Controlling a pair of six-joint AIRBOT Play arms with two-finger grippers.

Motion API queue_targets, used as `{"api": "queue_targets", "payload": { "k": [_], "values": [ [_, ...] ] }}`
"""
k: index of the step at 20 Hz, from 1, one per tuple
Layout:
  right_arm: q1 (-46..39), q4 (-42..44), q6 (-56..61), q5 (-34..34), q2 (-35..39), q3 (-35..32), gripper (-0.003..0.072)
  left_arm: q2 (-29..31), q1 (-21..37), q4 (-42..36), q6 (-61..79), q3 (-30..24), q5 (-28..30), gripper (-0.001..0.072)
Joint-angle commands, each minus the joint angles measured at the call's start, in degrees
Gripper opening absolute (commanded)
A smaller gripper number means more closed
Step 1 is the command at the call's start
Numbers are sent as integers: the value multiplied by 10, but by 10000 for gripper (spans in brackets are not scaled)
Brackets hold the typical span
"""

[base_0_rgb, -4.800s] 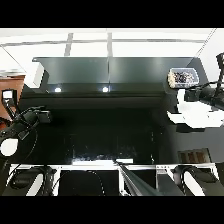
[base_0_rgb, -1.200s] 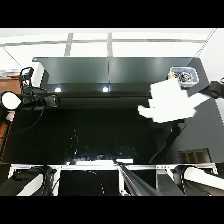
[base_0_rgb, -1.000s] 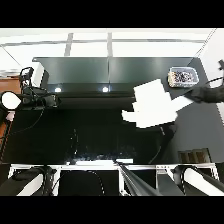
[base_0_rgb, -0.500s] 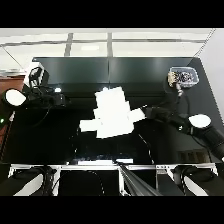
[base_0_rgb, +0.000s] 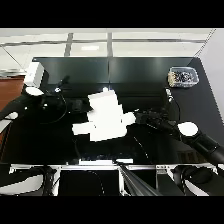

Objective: Fold the box and place the chain.

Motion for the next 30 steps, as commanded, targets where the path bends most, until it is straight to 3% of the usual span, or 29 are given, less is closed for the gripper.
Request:
{"api": "queue_targets", "payload": {
  "k": [1,6,9,11,17,18,19,20,21,22,25,27,29,30],
  "values": [
    [7,2,11,9,0,0,11,-46,-25,-30,73,14,-15,710],
    [7,2,11,10,0,0,11,-78,-25,-27,100,59,-37,710],
    [7,2,12,10,0,0,11,-116,-25,-25,162,92,-162,704],
    [7,2,12,9,0,0,11,-151,-26,-9,165,113,-230,663],
    [7,-1,12,7,0,0,11,-180,-28,27,204,139,-226,238],
    [7,-9,10,7,0,0,12,-180,-28,27,204,141,-217,138],
    [7,-36,9,7,0,0,51,-180,-28,28,207,143,-212,33],
    [0,-72,11,9,0,0,424,-180,-28,30,214,146,-212,24],
    [-9,-90,13,20,1,1,683,-179,-28,31,214,148,-214,23],
    [-28,-123,12,59,1,10,702,-175,-28,36,213,148,-216,22],
    [-87,-315,10,268,1,77,702,-131,-36,69,201,142,-199,18],
    [-104,-454,3,364,1,118,702,-60,-60,70,217,90,-88,18],
    [-106,-586,-1,376,1,138,702,24,-91,36,303,17,55,25],
    [-106,-617,-1,366,1,139,702,51,-103,16,358,-7,97,25]
  ]
}}
